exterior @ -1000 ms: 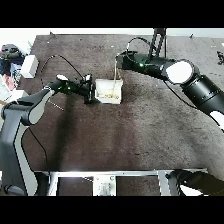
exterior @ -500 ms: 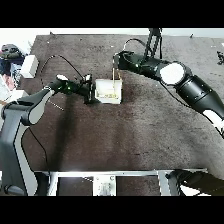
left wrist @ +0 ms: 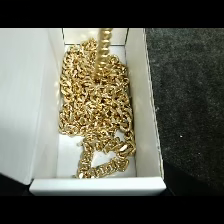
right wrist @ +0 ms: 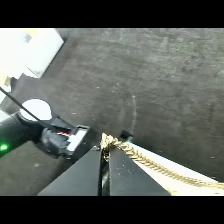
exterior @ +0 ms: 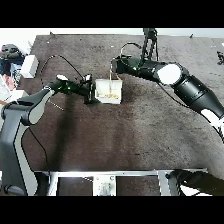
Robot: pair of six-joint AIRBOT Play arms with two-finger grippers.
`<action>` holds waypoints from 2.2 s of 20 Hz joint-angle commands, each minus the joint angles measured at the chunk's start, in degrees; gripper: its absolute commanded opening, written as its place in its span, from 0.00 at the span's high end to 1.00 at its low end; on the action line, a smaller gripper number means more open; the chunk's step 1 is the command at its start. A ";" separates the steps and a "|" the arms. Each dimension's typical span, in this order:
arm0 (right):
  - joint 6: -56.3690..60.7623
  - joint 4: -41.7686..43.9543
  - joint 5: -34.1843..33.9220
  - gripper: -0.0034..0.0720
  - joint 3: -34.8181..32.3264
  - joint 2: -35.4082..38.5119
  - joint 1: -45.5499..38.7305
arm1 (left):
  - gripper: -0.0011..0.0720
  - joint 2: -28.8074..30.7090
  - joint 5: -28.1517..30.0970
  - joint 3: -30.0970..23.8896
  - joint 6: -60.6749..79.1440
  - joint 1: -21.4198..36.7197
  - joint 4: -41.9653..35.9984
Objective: Fold the box and place the chain.
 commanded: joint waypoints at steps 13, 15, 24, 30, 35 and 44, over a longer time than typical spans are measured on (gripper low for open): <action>1.62 -6.14 3.43 0.94 0.02 1.60 -0.96 | 0.50 0.02 0.00 0.04 0.02 -0.02 0.00; 1.62 -6.10 1.62 0.94 0.02 0.52 0.50 | 0.50 0.02 0.00 0.04 0.02 -0.02 0.00; 1.53 -6.95 0.48 0.94 0.00 -6.62 1.33 | 0.50 0.02 -0.02 0.04 0.02 -0.02 0.00; 1.51 -14.14 0.59 0.50 0.11 -8.17 -0.15 | 0.50 0.02 0.00 0.04 0.04 -0.02 0.00; -11.89 -6.95 0.13 0.73 1.01 -8.66 -7.69 | 0.50 0.02 0.00 0.04 0.02 -0.02 0.00; -54.95 29.62 39.17 0.80 22.67 -31.17 -20.17 | 0.50 0.02 0.00 0.04 0.02 -0.02 0.00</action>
